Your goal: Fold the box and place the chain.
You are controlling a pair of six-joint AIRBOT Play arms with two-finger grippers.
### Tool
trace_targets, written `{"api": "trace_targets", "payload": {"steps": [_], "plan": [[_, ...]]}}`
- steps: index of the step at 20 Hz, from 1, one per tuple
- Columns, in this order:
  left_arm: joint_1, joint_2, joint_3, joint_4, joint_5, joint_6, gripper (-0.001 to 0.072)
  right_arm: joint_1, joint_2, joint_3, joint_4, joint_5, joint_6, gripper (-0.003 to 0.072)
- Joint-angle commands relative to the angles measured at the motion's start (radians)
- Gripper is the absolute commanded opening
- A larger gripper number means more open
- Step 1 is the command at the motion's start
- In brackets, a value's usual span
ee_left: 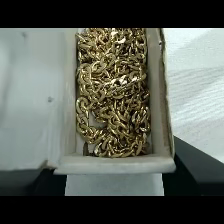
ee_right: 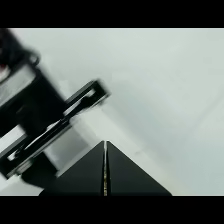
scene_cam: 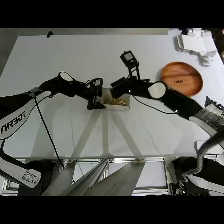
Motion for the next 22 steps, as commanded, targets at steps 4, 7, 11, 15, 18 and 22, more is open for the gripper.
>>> {"api": "trace_targets", "payload": {"steps": [4,7,11,15,18,22], "plan": [[0.0,0.0,0.0,0.0,0.0,0.0,0.0275,-0.192,-0.076,0.11,-0.027,0.233,-0.002,0.0013],[0.0,0.0,0.0,0.0,0.001,0.0,0.0275,-0.231,-0.183,0.151,-0.012,0.486,-0.091,0.0207],[0.0,0.0,0.001,0.0,0.001,0.0,0.0275,-0.225,-0.233,0.155,0.084,0.649,-0.35,0.0209],[0.0,0.0,0.0,0.0,0.001,0.0,0.0275,-0.188,-0.222,0.155,0.089,0.658,-0.544,0.0209],[0.0,0.0,0.0,0.0,0.0,0.0,0.0275,-0.149,-0.222,0.155,0.089,0.639,-0.622,0.0209],[0.0,0.0,0.001,0.0,0.001,0.0,0.0275,-0.116,-0.207,0.155,0.089,0.619,-0.657,0.021]]}}
